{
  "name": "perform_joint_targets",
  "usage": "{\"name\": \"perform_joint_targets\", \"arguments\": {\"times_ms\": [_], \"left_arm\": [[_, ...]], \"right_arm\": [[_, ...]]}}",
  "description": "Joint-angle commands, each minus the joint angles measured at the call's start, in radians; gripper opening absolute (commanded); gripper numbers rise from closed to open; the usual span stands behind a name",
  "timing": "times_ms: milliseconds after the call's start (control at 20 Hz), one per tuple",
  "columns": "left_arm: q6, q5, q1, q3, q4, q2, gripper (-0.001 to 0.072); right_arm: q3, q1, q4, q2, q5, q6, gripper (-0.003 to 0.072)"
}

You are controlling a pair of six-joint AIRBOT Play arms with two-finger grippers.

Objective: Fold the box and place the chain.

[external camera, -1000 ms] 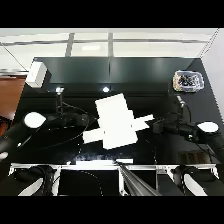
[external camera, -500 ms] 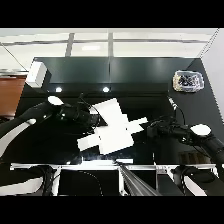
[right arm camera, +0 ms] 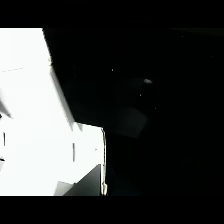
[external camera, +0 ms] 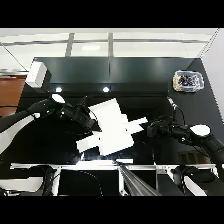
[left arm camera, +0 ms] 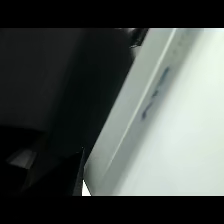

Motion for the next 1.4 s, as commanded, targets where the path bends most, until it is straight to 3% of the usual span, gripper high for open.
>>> {"name": "perform_joint_targets", "arguments": {"times_ms": [0,100,150,300,450,600,650,700,750,900,1050,1200,1350], "left_arm": [[0.060,-0.034,0.035,0.003,0.014,-0.003,0.0213],[0.083,-0.032,0.044,0.003,0.013,-0.003,0.0204],[0.086,-0.031,0.047,0.003,0.010,-0.004,0.0149],[0.122,-0.034,0.045,0.003,-0.025,-0.004,0.0147],[0.167,-0.031,0.045,0.003,-0.052,-0.004,0.0022],[0.184,-0.032,0.046,0.003,-0.050,-0.004,0.0021],[0.187,-0.032,0.046,0.003,-0.050,-0.003,0.0020],[0.187,-0.034,0.046,0.003,-0.050,0.001,0.0019],[0.187,-0.039,0.046,0.003,-0.045,0.012,0.0018],[0.212,-0.014,0.010,0.003,-0.010,0.115,0.0016],[0.361,0.090,-0.096,-0.013,0.010,0.261,0.0017],[0.581,0.113,-0.198,-0.016,0.062,0.282,0.0018],[0.624,0.299,-0.275,-0.016,0.151,0.258,0.0018]], "right_arm": [[-0.001,0.000,0.000,0.001,0.000,0.000,0.0007],[-0.001,0.000,0.000,0.001,0.000,0.000,0.0008],[-0.001,0.000,0.000,0.001,0.002,0.000,0.0007],[-0.001,0.000,0.000,0.001,0.009,0.000,0.0008],[-0.001,0.000,0.000,0.001,0.012,0.000,0.0009],[-0.001,-0.001,-0.010,0.001,0.054,-0.001,0.0023],[0.003,-0.007,-0.031,0.002,0.054,0.000,0.0224],[0.021,-0.022,-0.079,0.002,0.069,0.000,0.0541],[0.051,-0.048,-0.143,0.002,0.101,0.002,0.0623],[0.192,-0.142,-0.360,0.002,0.234,0.008,0.0623],[0.313,-0.183,-0.511,0.002,0.298,0.001,0.0623],[0.325,-0.179,-0.525,0.002,0.296,-0.059,0.0622],[0.325,-0.154,-0.541,0.002,0.296,-0.106,0.0622]]}}
